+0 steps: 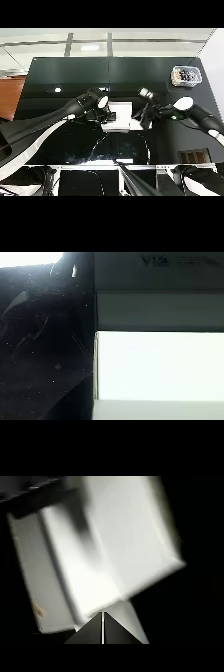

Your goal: Fold the box and place the chain.

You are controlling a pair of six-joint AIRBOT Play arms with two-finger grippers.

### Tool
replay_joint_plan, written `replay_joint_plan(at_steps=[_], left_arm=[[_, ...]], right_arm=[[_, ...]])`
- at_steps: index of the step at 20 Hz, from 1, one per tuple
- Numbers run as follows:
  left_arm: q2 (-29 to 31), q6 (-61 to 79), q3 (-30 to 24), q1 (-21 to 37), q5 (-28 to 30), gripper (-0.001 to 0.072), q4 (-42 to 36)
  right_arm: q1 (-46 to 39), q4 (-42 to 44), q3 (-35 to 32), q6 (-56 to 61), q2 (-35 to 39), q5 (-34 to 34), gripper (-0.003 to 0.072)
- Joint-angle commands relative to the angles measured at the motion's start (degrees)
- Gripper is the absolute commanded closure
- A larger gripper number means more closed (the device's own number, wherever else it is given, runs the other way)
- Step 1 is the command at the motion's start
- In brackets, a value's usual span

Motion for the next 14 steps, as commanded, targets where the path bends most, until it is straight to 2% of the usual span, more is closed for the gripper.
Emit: replay_joint_plan(at_steps=[1,3,6,9,12,14], left_arm=[[0.0,0.0,0.0,0.0,0.0,0.0682,0.0],[0.0,0.0,0.0,0.0,0.0,0.0681,0.0],[0.0,0.0,0.0,0.0,0.0,0.0681,0.0],[0.0,0.0,0.0,0.0,0.0,0.0681,0.0],[0.0,0.0,0.0,0.0,0.0,0.0681,0.0],[0.0,0.0,0.0,0.0,0.0,0.0681,0.0]], right_arm=[[-12.0,-12.1,1.0,28.5,5.1,2.9,0.0675],[-20.8,-9.3,-0.3,37.4,4.2,1.3,0.0676],[-27.0,0.5,-4.3,38.1,0.7,4.4,0.0677],[-25.5,0.8,-5.1,37.7,-6.7,11.1,0.0676],[-18.9,4.8,-5.1,36.2,-12.6,11.7,0.0676],[-14.1,11.4,-5.1,29.4,-14.3,11.7,0.0675]])
